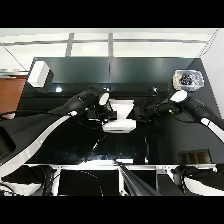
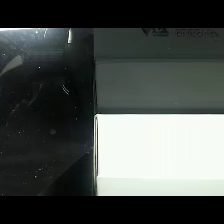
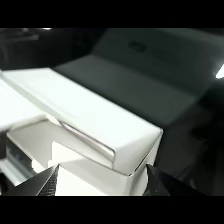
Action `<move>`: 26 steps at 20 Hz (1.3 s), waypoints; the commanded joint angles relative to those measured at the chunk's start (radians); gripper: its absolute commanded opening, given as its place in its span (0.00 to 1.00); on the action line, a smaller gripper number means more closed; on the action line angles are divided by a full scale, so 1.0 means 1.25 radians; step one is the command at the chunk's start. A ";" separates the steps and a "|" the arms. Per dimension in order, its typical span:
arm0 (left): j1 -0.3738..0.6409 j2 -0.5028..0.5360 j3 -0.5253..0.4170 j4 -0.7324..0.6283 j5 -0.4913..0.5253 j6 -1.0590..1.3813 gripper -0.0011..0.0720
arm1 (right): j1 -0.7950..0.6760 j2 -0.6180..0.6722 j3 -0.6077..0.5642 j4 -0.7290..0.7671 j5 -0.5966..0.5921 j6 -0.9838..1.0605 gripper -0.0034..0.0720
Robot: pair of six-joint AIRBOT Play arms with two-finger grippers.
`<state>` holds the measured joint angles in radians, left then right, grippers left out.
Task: Fold the box and place the chain.
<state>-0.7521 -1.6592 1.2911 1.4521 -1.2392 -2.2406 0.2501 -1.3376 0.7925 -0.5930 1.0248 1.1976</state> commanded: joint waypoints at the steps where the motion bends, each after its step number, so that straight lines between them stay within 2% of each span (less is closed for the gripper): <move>1: 0.001 0.000 0.000 0.000 0.000 0.000 0.05 | 0.057 0.000 0.040 -0.116 -0.039 0.135 0.89; 5: 0.001 0.000 0.000 0.000 0.001 0.000 0.05 | 0.104 -0.001 0.059 -0.201 -0.049 0.223 0.88; 11: 0.001 0.000 0.000 0.000 0.001 0.000 0.05 | 0.155 -0.001 0.065 -0.263 -0.076 0.297 0.88; 14: 0.001 0.000 0.000 0.000 0.000 0.000 0.05 | 0.175 -0.001 0.065 -0.309 -0.079 0.324 0.72; 21: 0.001 0.000 0.000 0.000 0.000 0.000 0.05 | 0.222 -0.002 0.072 -0.452 -0.090 0.455 0.70; 26: 0.001 0.000 0.000 0.001 0.000 0.000 0.05 | 0.273 -0.049 0.145 -0.568 -0.012 0.574 0.69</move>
